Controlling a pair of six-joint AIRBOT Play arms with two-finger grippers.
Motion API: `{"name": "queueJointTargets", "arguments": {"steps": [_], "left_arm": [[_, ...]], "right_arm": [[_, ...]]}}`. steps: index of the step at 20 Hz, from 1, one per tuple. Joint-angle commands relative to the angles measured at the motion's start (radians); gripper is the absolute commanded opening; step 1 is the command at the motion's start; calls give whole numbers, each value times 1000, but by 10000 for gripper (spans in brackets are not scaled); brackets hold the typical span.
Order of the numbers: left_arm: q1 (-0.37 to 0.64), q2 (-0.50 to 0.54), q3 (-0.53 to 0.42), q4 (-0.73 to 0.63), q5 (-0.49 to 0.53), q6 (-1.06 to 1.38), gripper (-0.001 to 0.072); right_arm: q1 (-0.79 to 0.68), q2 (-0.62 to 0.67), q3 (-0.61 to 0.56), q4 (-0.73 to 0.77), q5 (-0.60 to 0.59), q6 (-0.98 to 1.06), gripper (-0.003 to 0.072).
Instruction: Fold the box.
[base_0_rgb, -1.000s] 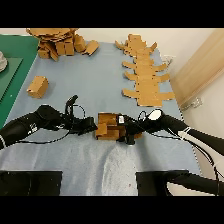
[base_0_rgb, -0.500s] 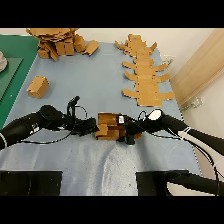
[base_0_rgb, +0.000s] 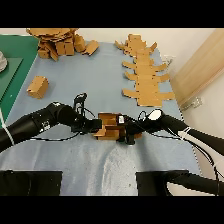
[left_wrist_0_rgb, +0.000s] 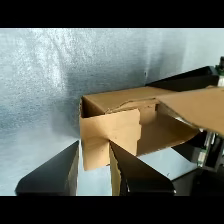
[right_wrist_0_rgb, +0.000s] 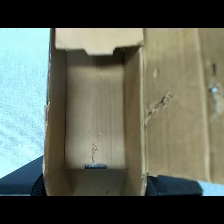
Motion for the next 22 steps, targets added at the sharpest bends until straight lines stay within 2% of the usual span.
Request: {"name": "queueJointTargets", "arguments": {"steps": [1,6,11,15,19,22], "left_arm": [[-43,-62,47,100,-18,-104,283],[-80,-108,130,156,-39,-156,282],[-85,-124,169,259,-150,-262,283],[-140,-212,251,272,-192,-299,283],[-191,-289,354,413,-320,-468,283],[-208,-324,404,418,-338,-481,282]], "right_arm": [[0,-1,0,0,0,0,594],[0,-1,0,0,1,0,594],[0,-1,0,0,0,0,594],[0,-1,0,0,0,0,595],[0,-1,0,0,0,0,594],[0,-1,0,0,0,0,594]]}}
